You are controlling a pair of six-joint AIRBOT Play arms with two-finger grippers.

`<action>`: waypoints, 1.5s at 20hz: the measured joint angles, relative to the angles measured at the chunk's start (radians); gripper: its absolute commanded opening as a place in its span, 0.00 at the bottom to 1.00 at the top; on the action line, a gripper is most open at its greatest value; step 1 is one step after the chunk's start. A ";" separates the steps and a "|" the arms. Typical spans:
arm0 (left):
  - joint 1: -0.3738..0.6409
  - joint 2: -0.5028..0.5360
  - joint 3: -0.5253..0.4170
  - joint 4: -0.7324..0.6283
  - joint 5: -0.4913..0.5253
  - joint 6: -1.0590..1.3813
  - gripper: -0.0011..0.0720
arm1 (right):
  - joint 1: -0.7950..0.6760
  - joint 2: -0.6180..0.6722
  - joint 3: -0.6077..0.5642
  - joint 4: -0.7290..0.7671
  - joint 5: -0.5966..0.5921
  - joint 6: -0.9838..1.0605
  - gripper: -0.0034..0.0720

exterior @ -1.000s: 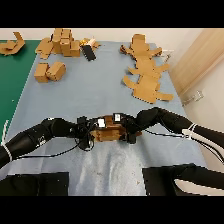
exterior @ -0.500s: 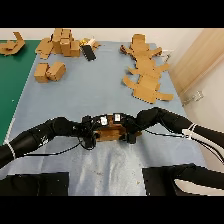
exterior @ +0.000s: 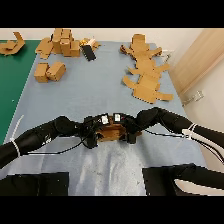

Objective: Fold the box.

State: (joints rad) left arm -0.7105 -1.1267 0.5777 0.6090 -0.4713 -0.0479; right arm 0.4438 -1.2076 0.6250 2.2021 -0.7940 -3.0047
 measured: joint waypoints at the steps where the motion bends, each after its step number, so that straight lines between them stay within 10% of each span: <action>1: 0.000 -0.002 0.000 -0.002 0.002 0.002 0.37 | 0.000 0.000 0.000 0.000 0.000 0.000 0.72; 3: 0.000 -0.006 0.000 -0.007 0.006 0.005 0.37 | 0.000 0.000 0.000 0.000 0.000 0.000 0.72; 5: 0.000 -0.008 0.000 -0.008 0.008 0.008 0.97 | 0.000 0.000 0.000 0.000 0.000 0.000 0.72; 11: 0.000 -0.010 0.000 -0.013 0.008 0.008 0.95 | 0.000 0.000 0.000 0.000 0.001 0.000 0.72; 12: 0.000 -0.010 0.000 -0.013 0.008 0.008 0.81 | 0.000 0.000 0.000 0.000 0.000 0.000 0.72; 14: 0.000 -0.010 0.000 -0.014 0.010 0.006 0.04 | 0.000 0.000 0.000 0.000 0.000 0.001 0.72; 21: 0.023 0.040 0.000 0.112 0.012 -0.137 0.03 | 0.000 0.000 0.000 0.001 0.001 0.002 0.72; 30: 0.230 0.390 -0.028 0.428 -0.138 -1.103 0.03 | 0.000 0.000 0.000 0.001 0.001 0.001 0.72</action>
State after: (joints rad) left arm -0.4808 -0.7364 0.5499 1.0367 -0.6090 -1.1511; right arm 0.4438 -1.2076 0.6250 2.2028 -0.7933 -3.0035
